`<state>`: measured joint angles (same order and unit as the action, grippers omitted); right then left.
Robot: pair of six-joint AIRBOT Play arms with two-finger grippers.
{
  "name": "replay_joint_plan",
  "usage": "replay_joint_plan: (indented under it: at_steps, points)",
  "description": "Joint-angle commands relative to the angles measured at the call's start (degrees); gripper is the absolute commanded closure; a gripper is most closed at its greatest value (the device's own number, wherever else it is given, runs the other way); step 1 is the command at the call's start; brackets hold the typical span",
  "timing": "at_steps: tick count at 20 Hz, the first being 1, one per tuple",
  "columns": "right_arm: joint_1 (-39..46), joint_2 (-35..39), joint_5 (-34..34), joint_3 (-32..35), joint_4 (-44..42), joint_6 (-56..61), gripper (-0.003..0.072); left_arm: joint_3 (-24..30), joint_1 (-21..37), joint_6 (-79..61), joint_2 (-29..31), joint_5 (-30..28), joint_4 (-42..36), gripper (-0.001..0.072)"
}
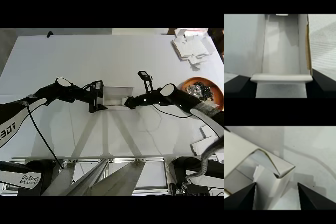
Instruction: Fold the box and place the chain.
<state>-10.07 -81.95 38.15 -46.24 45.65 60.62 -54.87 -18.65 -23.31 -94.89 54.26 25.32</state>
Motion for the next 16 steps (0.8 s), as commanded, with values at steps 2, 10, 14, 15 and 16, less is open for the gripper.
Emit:
replay_joint_plan:
  at_steps: [2, 10, 14, 15, 16]
  points:
    - [-2.86, 0.04, -0.17, -3.04, 14.84, 18.88, 0.0119, 0.00, 0.00, 0.00, 0.02, -0.02, 0.00, 0.0452]
    - [-3.67, 0.02, 2.19, -7.45, 14.67, 24.72, 0.0109, 0.00, 0.00, 0.00, 0.02, -0.02, 0.00, 0.0452]
    - [-3.69, 0.02, 2.36, -7.45, 20.94, 30.69, 0.0109, 0.00, 0.00, 0.00, 0.02, -0.02, 0.00, 0.0452]
    - [-3.69, 0.02, 2.99, -7.45, 23.26, 32.41, 0.0109, 0.00, 0.00, 0.00, 0.02, -0.02, 0.00, 0.0452]
    - [-3.69, 0.02, 3.69, -7.45, 25.35, 33.88, 0.0109, 0.00, 0.00, 0.00, 0.02, -0.02, 0.00, 0.0452]
